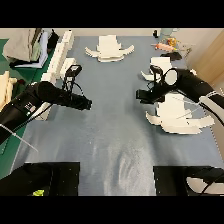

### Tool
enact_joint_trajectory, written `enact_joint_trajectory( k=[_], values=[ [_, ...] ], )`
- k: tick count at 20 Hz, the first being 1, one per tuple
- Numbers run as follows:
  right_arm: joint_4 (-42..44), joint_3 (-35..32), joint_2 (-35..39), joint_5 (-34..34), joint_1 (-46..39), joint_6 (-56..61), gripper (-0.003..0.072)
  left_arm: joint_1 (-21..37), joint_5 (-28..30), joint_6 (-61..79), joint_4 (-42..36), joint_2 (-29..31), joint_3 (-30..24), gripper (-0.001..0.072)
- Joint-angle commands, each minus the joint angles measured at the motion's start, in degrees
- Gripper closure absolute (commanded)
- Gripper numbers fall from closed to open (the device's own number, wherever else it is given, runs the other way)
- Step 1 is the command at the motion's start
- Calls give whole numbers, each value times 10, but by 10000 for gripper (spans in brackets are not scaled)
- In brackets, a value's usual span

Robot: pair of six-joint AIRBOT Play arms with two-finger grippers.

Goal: Fold the box.

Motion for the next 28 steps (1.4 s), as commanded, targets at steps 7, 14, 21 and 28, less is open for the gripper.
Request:
enact_joint_trajectory(
  k=[7, 14, 21, 28],
  values=[
    [-282, 170, -2, 316, -316, 8, 274, 0, 12, -13, -40, 0, 0, 42],
    [-140, 130, -51, 318, -547, -183, 164, 0, 2, -13, -109, 0, 0, 42],
    [-29, 130, -158, 324, -566, -281, 164, 0, -40, -13, -144, 0, 0, 42],
    [92, 130, -181, 363, -565, -332, 549, 0, -26, -12, -143, 0, 0, 42]
  ],
)
